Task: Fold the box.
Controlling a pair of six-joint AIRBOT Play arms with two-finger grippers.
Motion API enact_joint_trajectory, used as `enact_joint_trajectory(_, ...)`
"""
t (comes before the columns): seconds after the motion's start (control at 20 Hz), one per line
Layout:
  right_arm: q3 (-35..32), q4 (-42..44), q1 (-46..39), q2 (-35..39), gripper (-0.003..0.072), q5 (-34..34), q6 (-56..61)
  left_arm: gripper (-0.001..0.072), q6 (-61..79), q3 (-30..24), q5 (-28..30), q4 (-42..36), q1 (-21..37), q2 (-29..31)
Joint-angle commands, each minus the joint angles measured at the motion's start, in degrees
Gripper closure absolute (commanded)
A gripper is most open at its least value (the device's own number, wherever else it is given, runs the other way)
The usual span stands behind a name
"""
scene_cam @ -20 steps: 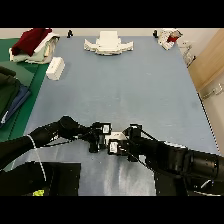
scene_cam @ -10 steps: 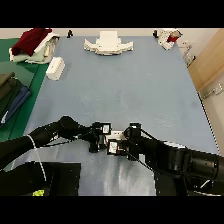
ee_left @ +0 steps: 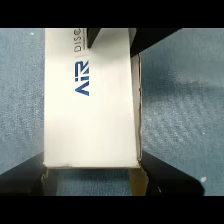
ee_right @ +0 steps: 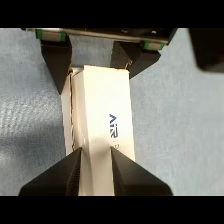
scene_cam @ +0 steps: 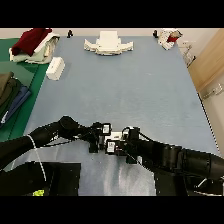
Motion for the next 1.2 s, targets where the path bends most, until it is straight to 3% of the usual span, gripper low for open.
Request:
enact_joint_trajectory(0.0,0.0,2.4,0.1,-0.3,0.0402,-0.2,-0.9,0.0246,0.0,0.0,0.2,-0.1,0.0,0.0)
enact_joint_trajectory(0.05,0.0,2.4,0.1,-0.2,0.0402,-0.4,-0.9,0.0246,0.0,0.0,0.2,-0.1,0.0,0.0)
enact_joint_trajectory(0.15,0.0,2.5,0.1,0.4,0.0298,-0.5,-0.9,0.0246,-0.1,0.0,0.2,-0.1,0.0,0.0)
enact_joint_trajectory(0.55,0.0,2.3,-0.1,7.0,0.0296,0.0,2.8,0.0246,0.0,0.0,0.2,-0.1,0.0,0.0)
enact_joint_trajectory(0.6,0.0,2.3,-0.4,7.6,0.0313,0.7,4.8,0.0246,0.0,0.0,0.2,-0.1,0.0,0.0)
enact_joint_trajectory(0.65,-0.3,2.3,-0.7,8.1,0.0438,2.4,7.4,0.0246,0.0,0.0,0.2,-0.1,0.0,0.0)
enact_joint_trajectory(0.7,-1.4,2.3,-1.3,8.7,0.0595,5.7,10.7,0.0246,0.0,0.0,0.2,-0.1,0.0,0.0)
enact_joint_trajectory(0.75,-3.3,2.4,-2.3,9.5,0.0679,10.6,15.3,0.0246,0.0,0.0,0.2,-0.1,0.0,0.0)
enact_joint_trajectory(1.05,-18.1,2.6,-6.5,10.6,0.0681,40.6,42.8,0.0246,0.0,0.0,0.2,-0.1,0.0,0.0)
enact_joint_trajectory(1.15,-20.3,2.8,-7.5,9.6,0.0681,43.2,44.1,0.0246,0.0,0.0,0.2,-0.1,-0.1,0.0)
